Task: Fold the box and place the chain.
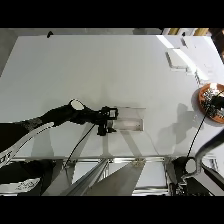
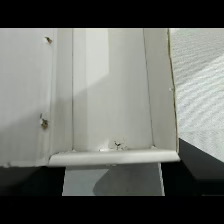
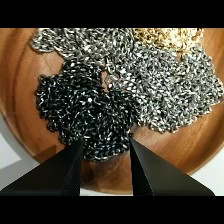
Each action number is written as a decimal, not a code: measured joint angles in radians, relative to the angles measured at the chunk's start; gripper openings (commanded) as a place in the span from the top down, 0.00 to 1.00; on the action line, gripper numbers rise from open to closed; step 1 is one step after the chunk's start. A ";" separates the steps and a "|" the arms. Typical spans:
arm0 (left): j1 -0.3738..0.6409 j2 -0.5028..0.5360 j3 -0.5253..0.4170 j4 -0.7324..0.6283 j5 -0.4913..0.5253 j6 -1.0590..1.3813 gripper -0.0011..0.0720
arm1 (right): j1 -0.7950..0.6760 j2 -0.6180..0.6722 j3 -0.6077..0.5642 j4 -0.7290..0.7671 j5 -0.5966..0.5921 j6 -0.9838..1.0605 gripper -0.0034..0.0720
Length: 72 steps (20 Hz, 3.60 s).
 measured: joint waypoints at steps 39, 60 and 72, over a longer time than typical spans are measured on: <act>0.000 0.000 0.000 0.000 0.000 0.000 0.61 | 0.250 0.336 -0.001 0.357 0.220 -0.208 0.93; 0.000 0.000 0.000 0.000 0.000 0.000 0.61 | 1.044 0.423 -0.001 0.873 0.217 -0.596 0.93; 0.000 0.000 0.000 0.000 0.000 0.000 0.61 | 1.182 0.092 -0.001 0.808 0.091 -0.601 0.36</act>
